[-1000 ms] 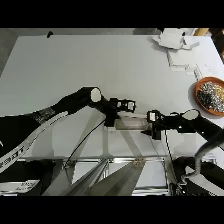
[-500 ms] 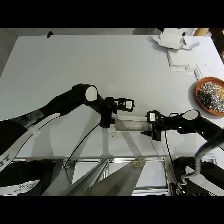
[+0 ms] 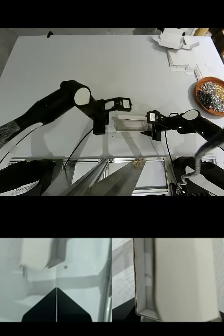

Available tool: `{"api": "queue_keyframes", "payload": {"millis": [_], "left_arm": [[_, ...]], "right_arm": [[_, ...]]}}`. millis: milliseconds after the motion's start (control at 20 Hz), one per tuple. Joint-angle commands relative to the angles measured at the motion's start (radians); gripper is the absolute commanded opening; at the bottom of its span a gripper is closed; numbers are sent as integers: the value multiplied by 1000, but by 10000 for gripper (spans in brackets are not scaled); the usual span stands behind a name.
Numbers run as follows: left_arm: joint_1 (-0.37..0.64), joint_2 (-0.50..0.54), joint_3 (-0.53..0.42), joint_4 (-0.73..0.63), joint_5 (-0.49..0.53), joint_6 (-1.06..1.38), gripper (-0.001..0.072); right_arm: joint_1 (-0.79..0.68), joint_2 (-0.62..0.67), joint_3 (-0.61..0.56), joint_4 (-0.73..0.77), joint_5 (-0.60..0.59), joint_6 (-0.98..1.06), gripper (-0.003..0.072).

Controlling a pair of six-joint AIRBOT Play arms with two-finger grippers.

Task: Fold the box and place the chain.

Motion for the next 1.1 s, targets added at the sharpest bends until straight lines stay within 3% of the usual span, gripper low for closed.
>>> {"api": "queue_keyframes", "payload": {"millis": [0,200,350,750,900,1050], "left_arm": [[-108,4,1,-24,173,-76,1],[-139,-64,1,-52,530,-186,1],[-89,-131,1,-62,631,-309,1],[-24,-294,1,-148,665,-326,6],[-18,-258,1,-126,631,-311,5],[3,-159,1,-20,552,-311,9]], "right_arm": [[0,0,0,1,0,0,460],[0,0,0,0,0,0,460],[0,0,0,0,0,0,460],[0,0,0,0,0,0,460],[0,0,0,0,0,0,460],[0,0,0,1,0,0,460]]}}
